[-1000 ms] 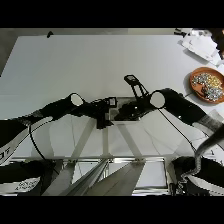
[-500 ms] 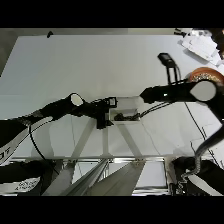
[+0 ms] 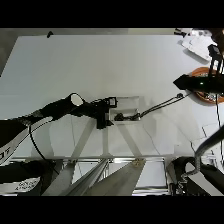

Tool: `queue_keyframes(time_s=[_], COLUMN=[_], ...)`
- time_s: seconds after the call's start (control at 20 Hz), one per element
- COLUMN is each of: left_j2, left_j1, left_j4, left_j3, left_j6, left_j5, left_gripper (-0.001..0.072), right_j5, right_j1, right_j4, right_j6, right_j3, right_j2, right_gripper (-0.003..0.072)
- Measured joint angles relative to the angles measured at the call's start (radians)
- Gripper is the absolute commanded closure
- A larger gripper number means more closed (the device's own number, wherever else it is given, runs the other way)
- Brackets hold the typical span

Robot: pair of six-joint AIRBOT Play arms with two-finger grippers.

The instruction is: Fold the box and place the chain.

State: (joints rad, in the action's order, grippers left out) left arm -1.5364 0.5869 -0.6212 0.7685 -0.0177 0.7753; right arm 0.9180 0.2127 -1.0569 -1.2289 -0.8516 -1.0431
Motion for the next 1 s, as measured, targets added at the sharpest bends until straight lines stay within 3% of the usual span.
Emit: queue_keyframes(time_s=[0.25,0.45,0.8,1.0], left_j2=[0.0,0.0,0.0,0.0], left_j1=[0.0,0.0,0.0,0.0], left_j4=[0.0,0.0,0.0,0.0], left_j3=[0.0,0.0,0.0,0.0], left_j6=[0.0,0.0,0.0,0.0], left_j5=[0.0,0.0,0.0,0.0], left_gripper=[0.0376,0.0376,0.0376,0.0376], right_j5=[0.092,0.093,0.064,0.03], right_j1=[0.043,0.054,0.06,0.072], right_j4=[-0.021,-0.111,-0.273,-0.357], right_j6=[0.018,-0.019,-0.122,-0.217], right_j3=[-0.012,-0.052,-0.088,-0.091], right_j2=[-0.129,-0.18,-0.261,-0.307], right_gripper=[0.0272,0.0266,0.014,0.0139])
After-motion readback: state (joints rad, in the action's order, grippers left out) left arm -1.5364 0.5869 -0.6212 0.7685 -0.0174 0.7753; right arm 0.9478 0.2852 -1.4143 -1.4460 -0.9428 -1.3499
